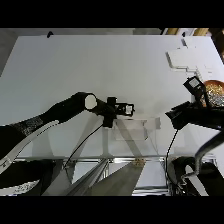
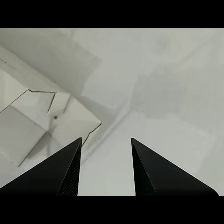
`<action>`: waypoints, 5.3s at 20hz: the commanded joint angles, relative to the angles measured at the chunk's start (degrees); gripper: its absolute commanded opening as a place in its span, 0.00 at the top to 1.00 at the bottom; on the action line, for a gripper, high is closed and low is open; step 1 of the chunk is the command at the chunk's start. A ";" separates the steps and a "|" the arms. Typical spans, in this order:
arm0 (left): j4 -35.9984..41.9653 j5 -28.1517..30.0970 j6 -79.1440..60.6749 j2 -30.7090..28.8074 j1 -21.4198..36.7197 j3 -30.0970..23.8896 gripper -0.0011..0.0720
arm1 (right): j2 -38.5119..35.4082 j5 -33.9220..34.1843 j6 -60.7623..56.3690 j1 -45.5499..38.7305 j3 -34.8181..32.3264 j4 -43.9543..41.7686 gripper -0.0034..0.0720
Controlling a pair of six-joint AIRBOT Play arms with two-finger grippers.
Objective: Fold the box and place the chain.
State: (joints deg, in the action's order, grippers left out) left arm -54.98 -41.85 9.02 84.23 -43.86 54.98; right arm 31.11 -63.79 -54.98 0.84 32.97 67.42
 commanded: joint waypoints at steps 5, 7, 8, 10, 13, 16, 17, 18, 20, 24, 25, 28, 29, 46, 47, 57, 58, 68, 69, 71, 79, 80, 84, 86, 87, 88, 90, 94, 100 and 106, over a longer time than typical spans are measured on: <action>-0.17 0.09 0.04 1.44 0.07 0.02 0.98 | -0.02 0.20 0.00 0.04 0.00 0.00 0.51; -0.15 0.09 0.04 2.03 0.07 0.02 0.98 | -0.02 0.20 0.00 0.04 0.00 0.00 0.51; -0.17 0.07 0.02 2.19 0.07 0.02 0.98 | -0.02 0.20 0.00 0.04 0.00 0.00 0.51; -0.15 0.07 0.04 2.34 0.07 0.02 0.98 | -0.02 0.20 0.00 0.04 0.00 0.00 0.51; -0.15 0.09 0.02 2.36 0.07 0.02 0.98 | -0.02 0.20 0.00 0.04 0.00 0.00 0.51; -0.15 0.07 0.04 2.36 0.07 0.02 0.97 | -0.02 0.20 0.00 0.04 0.00 0.00 0.51; -0.13 0.04 0.04 2.36 0.07 0.02 0.97 | -0.02 0.20 0.00 0.04 0.00 0.00 0.51; -0.13 0.07 0.00 2.36 0.04 0.02 0.97 | -0.02 0.20 0.00 0.04 0.00 0.00 0.51; -0.13 0.04 0.00 2.36 0.04 0.02 0.97 | -0.02 0.17 0.00 0.04 0.00 0.00 0.51; 0.13 0.02 0.00 2.36 -0.04 0.02 0.97 | -0.04 0.11 0.00 0.04 0.00 0.00 0.51; 0.11 0.02 0.00 2.36 -0.04 0.02 0.97 | -0.02 -0.04 0.00 0.04 0.00 0.00 0.51; 0.11 0.02 0.00 2.36 -0.04 0.02 0.97 | -0.02 -0.98 0.00 0.04 0.00 0.00 0.51; 0.11 0.02 0.00 2.36 -0.04 0.02 0.97 | -0.02 -1.46 0.00 0.22 0.00 -0.20 0.51; 0.11 -0.04 0.00 2.36 -0.04 0.02 0.97 | -0.11 3.63 26.62 24.70 -15.28 -0.76 0.29; 0.11 -0.04 0.00 2.36 -0.04 0.02 0.97 | -0.17 7.67 27.06 26.53 -16.24 0.52 0.14; 0.11 -0.15 0.00 2.36 -0.04 0.02 0.97 | 0.76 30.69 27.08 36.24 -24.96 9.44 0.06; 0.11 -0.15 0.00 2.36 -0.04 0.02 0.97 | 1.03 31.71 27.06 36.24 -24.96 10.12 0.06; 0.11 -0.17 0.00 2.36 -0.04 0.02 0.97 | 1.05 28.33 42.45 28.41 -22.21 -1.09 0.07; 0.11 -0.15 0.00 2.36 -0.04 0.02 0.97 | 1.05 27.47 42.45 26.58 -21.29 -1.92 0.07; 0.11 -0.17 0.00 2.36 -0.04 0.02 0.97 | 1.05 26.43 42.45 23.87 -19.58 -1.97 0.07; 0.11 -0.17 0.00 2.36 -0.04 0.02 0.97 | 6.95 23.21 56.54 14.88 -18.27 -16.52 0.07; 0.11 -0.17 0.00 2.36 -0.04 0.02 0.97 | 8.61 21.99 58.23 13.42 -17.62 -18.14 0.07; 0.11 -0.15 0.00 2.36 -0.04 0.02 0.97 | 16.74 16.15 66.12 7.23 -14.01 -23.23 0.07; 0.11 -0.17 0.00 2.36 -0.04 0.02 0.97 | 20.24 14.84 68.28 5.42 -13.00 -24.00 0.07; 0.11 -0.17 0.00 2.36 -0.04 0.02 0.97 | 21.42 14.47 70.18 4.96 -12.76 -24.68 0.07; 0.11 -0.15 0.00 2.36 -0.04 0.02 0.97 | 22.40 14.40 72.37 4.68 -12.72 -25.90 0.07; 0.11 -0.17 0.00 2.36 -0.04 0.02 0.97 | 24.22 14.23 77.66 4.39 -12.72 -28.41 0.07; 0.11 -0.15 0.00 2.36 -0.04 0.02 0.97 | 29.35 13.38 81.20 4.39 -11.26 -31.80 0.07; 0.11 -0.17 0.00 2.36 -0.04 0.02 0.97 | 34.51 13.03 81.18 4.39 -10.14 -31.89 0.08; 0.11 -0.17 0.00 2.36 -0.04 0.02 0.97 | 37.40 12.20 81.18 4.37 -10.14 -31.87 0.11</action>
State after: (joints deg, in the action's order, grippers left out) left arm -54.85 -42.00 8.99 86.56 -43.88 55.02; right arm 67.40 -51.11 26.06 5.23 22.76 35.55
